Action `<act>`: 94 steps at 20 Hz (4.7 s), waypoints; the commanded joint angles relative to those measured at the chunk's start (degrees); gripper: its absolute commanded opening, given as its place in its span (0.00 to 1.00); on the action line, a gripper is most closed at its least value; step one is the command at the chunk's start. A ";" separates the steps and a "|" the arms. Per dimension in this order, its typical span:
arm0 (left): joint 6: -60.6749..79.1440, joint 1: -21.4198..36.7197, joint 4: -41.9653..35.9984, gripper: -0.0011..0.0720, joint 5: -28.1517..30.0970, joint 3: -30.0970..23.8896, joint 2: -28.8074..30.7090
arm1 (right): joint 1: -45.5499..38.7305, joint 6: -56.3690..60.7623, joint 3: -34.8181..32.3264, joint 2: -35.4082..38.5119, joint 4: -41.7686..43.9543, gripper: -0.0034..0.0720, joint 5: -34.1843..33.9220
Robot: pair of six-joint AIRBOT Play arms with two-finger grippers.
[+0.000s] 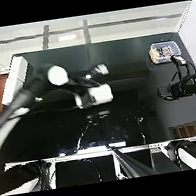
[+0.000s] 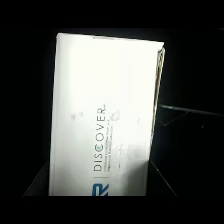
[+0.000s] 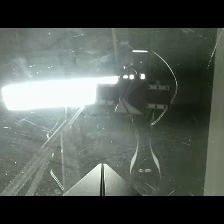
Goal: Fold the box and place the chain.
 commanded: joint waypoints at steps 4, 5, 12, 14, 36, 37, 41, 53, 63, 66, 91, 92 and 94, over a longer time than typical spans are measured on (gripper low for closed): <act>-29.90 25.27 15.58 0.47 -19.47 -1.05 14.23 | 0.02 -0.02 0.00 0.04 2.08 0.06 -2.97; -31.65 30.53 15.61 0.47 -19.12 -2.43 15.47 | 0.02 -0.07 0.00 0.04 2.82 0.06 -3.72; -27.54 59.25 16.24 0.47 -26.73 -5.20 17.66 | 0.02 -2.91 0.00 0.04 3.63 0.06 -4.98; -26.29 65.75 16.59 0.47 -26.08 -5.25 18.88 | 0.02 -2.89 0.00 0.04 3.63 0.06 -5.38; -0.66 75.93 2.12 0.50 8.24 -22.38 7.30 | 0.02 -1.88 0.00 0.02 7.06 0.06 -5.90; -0.66 75.93 1.36 0.50 9.14 -21.99 7.04 | 0.02 -1.88 0.00 0.02 7.37 0.06 -5.86; 2.21 75.41 -3.65 0.50 10.19 -21.24 5.79 | 0.00 -1.88 0.00 0.02 7.72 0.06 -5.99; -9.60 66.03 -16.11 0.57 6.86 2.84 6.88 | 0.61 -2.08 0.00 -0.02 8.52 0.06 -11.74; -19.12 39.06 -12.44 0.04 16.55 -19.28 28.06 | 9.16 -6.03 -2.97 -1.03 2.36 0.06 -27.54; -21.14 37.38 -6.75 0.04 22.43 -32.44 34.45 | 9.16 -6.08 -6.93 -1.09 -0.13 0.06 -32.44; -20.87 40.00 -6.93 0.05 20.31 -35.26 35.87 | 9.16 -6.03 -7.54 -1.09 0.13 0.06 -31.63; -20.90 40.00 -6.93 0.05 20.28 -35.26 35.87 | 9.16 -6.03 -7.54 -1.09 0.13 0.06 -31.63; -20.90 40.00 -6.93 0.05 20.28 -35.26 35.87 | 9.16 -6.03 -7.54 -1.09 0.11 0.06 -31.63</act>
